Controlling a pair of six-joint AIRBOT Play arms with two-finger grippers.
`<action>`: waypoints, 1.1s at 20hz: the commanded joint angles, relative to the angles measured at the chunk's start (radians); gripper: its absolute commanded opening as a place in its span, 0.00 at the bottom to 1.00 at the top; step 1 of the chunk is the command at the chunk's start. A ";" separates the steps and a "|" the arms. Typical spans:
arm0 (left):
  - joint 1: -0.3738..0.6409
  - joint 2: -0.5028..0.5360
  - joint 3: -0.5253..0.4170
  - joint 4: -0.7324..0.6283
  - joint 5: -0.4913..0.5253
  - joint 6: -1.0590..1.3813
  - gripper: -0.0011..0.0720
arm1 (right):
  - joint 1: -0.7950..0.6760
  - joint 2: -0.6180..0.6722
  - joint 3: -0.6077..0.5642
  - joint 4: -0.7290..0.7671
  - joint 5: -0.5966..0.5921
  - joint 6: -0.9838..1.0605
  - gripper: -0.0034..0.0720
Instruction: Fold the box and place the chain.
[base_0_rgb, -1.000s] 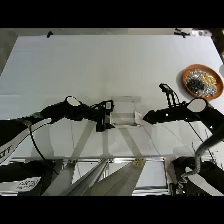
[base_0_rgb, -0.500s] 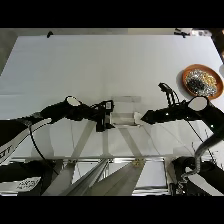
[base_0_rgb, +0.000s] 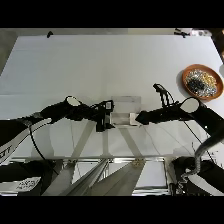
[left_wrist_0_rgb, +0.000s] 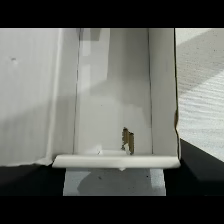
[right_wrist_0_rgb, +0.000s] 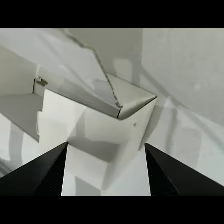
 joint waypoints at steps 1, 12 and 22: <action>0.000 0.000 0.000 0.000 0.000 0.000 0.55 | 0.042 -0.005 0.005 -0.043 -0.060 0.093 0.77; 0.000 0.000 0.000 0.000 0.000 0.000 0.55 | 0.225 -0.068 0.108 -0.281 -0.069 0.376 0.77; 0.000 0.000 0.000 0.000 0.000 0.000 0.55 | 0.356 -0.177 0.184 -0.533 -0.016 0.709 0.69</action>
